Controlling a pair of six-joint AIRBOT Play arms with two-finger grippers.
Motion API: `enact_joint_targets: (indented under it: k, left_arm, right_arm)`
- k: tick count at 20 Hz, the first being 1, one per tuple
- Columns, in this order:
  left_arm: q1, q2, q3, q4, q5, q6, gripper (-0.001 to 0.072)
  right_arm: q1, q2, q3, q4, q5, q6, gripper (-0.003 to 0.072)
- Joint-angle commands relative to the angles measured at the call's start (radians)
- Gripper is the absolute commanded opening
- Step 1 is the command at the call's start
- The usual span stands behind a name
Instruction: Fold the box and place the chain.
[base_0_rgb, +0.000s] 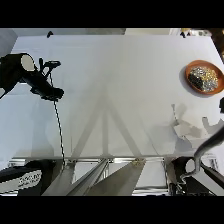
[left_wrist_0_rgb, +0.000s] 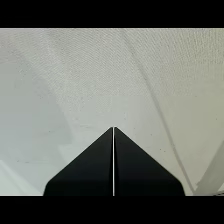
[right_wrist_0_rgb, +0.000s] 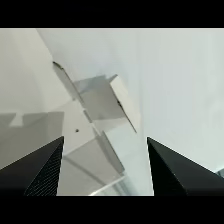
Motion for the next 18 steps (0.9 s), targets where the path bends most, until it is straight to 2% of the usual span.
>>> enact_joint_targets:
  k: [1, 5, 10, 12, 13, 14, 15, 16, 17, 18]
  left_arm:
    - [0.001, 0.001, 0.0, 0.0, 0.0, 0.0, 0.001]
    - [0.001, 0.001, 0.0, 0.0, 0.0, 0.0, 0.001]
    - [0.001, 0.001, 0.0, 0.0, 0.0, 0.0, 0.001]
    - [0.001, 0.001, 0.0, 0.0, 0.0, 0.0, 0.001]
    - [0.001, 0.001, 0.0, 0.0, 0.0, 0.0, 0.001]
    - [0.001, 0.001, 0.0, 0.0, 0.0, 0.0, 0.001]
    - [0.001, 0.001, 0.0, 0.0, 0.0, 0.0, 0.001]
    - [0.001, 0.001, 0.0, 0.0, 0.0, 0.0, 0.001]
    - [0.001, 0.001, 0.0, 0.0, 0.0, 0.0, 0.001]
    - [0.001, 0.001, 0.0, 0.0, 0.0, 0.0, 0.001]
  right_arm:
    - [-0.072, -0.107, 0.029, -0.064, 0.015, -0.103, 0.0565]
    - [-0.072, -0.221, 0.029, -0.076, 0.051, -0.194, 0.0563]
    - [-0.072, -0.34, 0.029, -0.076, 0.08, -0.243, 0.051]
    - [-0.072, -0.377, 0.029, -0.088, 0.079, -0.243, 0.0402]
    - [-0.072, -0.397, 0.029, -0.09, 0.079, -0.237, 0.0379]
    - [-0.072, -0.415, 0.029, -0.09, 0.075, -0.219, 0.031]
    - [-0.072, -0.433, 0.029, -0.096, 0.072, -0.2, 0.0233]
    - [-0.072, -0.449, 0.029, -0.099, 0.074, -0.184, 0.0062]
    - [-0.069, -0.454, 0.029, -0.086, 0.086, -0.185, 0.0016]
    - [-0.06, -0.451, 0.029, -0.077, 0.099, -0.187, 0.0015]
